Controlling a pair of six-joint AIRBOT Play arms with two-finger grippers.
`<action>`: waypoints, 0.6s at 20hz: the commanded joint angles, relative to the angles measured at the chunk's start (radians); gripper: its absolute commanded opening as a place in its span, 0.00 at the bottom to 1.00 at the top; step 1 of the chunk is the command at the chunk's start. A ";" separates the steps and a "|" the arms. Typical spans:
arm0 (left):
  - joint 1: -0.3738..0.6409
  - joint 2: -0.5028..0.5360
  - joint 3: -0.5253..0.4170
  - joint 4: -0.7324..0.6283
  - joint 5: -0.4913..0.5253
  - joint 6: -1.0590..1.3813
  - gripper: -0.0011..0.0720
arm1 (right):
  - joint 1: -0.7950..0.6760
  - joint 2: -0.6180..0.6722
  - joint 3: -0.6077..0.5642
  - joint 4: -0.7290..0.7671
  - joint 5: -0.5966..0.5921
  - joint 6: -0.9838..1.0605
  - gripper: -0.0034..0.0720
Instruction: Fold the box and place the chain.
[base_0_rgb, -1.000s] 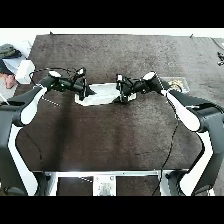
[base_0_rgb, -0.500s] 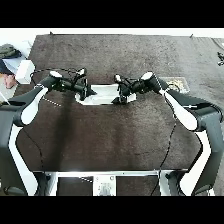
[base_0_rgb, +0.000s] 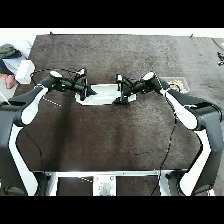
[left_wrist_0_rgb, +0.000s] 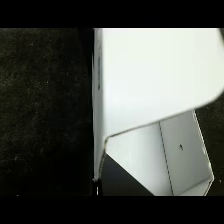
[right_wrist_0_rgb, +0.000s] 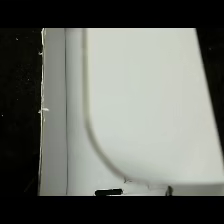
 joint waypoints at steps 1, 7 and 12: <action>0.001 0.001 0.000 -0.002 -0.001 0.000 0.03 | 0.002 -0.013 0.000 -0.005 0.008 0.001 0.83; 0.001 0.001 0.000 -0.002 -0.001 0.000 0.03 | 0.002 -0.013 0.000 0.003 0.011 -0.006 0.77; 0.001 0.001 0.000 -0.002 -0.001 0.000 0.03 | 0.002 -0.013 0.000 0.003 -0.019 -0.007 0.54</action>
